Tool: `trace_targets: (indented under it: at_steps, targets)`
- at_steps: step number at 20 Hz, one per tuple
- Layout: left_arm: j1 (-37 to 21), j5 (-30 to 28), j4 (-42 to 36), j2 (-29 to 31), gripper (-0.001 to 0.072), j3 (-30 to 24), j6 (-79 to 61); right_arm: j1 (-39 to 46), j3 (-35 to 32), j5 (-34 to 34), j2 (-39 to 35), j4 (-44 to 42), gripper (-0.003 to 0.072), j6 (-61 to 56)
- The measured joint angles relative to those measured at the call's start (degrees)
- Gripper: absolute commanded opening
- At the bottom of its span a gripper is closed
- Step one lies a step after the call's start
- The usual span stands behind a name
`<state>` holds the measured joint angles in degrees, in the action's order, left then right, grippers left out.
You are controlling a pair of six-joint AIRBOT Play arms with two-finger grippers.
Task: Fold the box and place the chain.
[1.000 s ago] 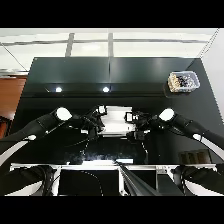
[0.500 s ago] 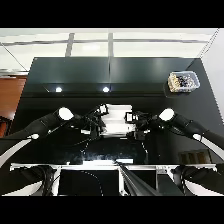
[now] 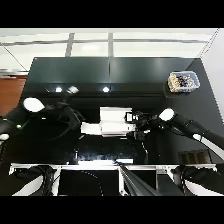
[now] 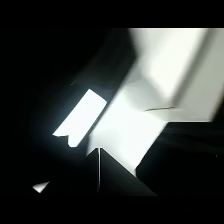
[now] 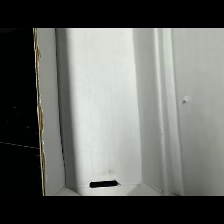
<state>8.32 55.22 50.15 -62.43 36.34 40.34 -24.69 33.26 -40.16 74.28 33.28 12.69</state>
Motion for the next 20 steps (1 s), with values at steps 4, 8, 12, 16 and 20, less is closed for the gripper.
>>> trace_targets:
  at_steps: [4, 8, 12, 16, 20]
  targets:
    - [-10.9, 5.9, -0.4, -3.9, 0.0024, -3.3, 20.9, 0.0, 0.0, 0.0, 0.0, 0.0, 0.0498, 0.0]
    - [-9.8, 8.4, -9.7, -11.1, 0.0024, -5.5, 22.9, 0.0, 0.0, 0.0, 0.0, 0.0, 0.0498, 0.0]
    - [-3.2, 5.3, -15.3, -15.3, 0.0025, -4.7, 21.7, 0.0, 0.0, 0.0, 0.0, 0.0, 0.0497, 0.0]
    - [-0.9, 5.6, -17.4, -16.6, 0.0066, -2.4, 17.5, 0.0, 0.0, 0.0, 0.0, 0.0, 0.0498, 0.0]
    - [-1.3, 9.1, -19.6, -16.8, 0.0647, 0.0, 12.4, 0.0, 0.0, 0.0, 0.0, 0.0, 0.0498, 0.0]
